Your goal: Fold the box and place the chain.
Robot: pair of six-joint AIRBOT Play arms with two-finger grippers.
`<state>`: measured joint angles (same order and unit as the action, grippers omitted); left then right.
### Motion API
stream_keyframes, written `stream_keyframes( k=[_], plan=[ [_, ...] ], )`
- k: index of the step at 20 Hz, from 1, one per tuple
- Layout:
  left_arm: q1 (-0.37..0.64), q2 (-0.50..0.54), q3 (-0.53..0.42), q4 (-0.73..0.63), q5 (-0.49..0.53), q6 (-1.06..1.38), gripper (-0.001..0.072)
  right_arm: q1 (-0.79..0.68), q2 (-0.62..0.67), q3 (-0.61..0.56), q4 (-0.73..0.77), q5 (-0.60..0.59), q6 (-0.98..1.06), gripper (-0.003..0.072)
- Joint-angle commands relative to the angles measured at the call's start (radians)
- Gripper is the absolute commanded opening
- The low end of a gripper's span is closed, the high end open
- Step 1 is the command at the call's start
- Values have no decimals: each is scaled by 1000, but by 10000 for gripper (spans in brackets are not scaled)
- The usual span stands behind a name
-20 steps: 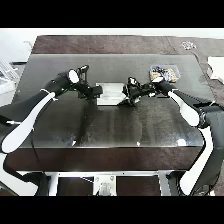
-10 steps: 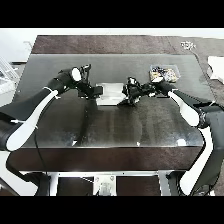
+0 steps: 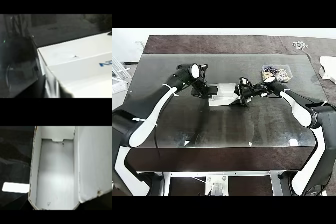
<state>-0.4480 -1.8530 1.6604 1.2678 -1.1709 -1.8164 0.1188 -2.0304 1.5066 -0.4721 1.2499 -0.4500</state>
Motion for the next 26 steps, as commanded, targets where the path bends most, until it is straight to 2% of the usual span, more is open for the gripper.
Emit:
stream_keyframes(
  k=[1,8,18,21,22,23,24,26],
  plan=[
    [-4,-3,16,31,-28,-17,518,0,0,0,0,0,1,516],
    [-4,-3,35,39,-48,-44,532,0,0,0,0,0,1,516],
    [-4,-8,36,76,-19,-66,530,0,0,0,0,0,1,516],
    [-4,-53,91,76,-77,-71,529,0,0,0,0,0,1,516],
    [-8,-71,114,82,-99,-73,486,0,0,0,0,0,1,516],
    [-10,-84,140,95,-121,-81,309,0,0,0,0,0,1,516],
    [-10,-93,156,109,-132,-93,272,0,0,0,0,0,1,516],
    [-10,-100,167,115,-131,-103,270,0,0,0,0,0,1,516]
  ],
)
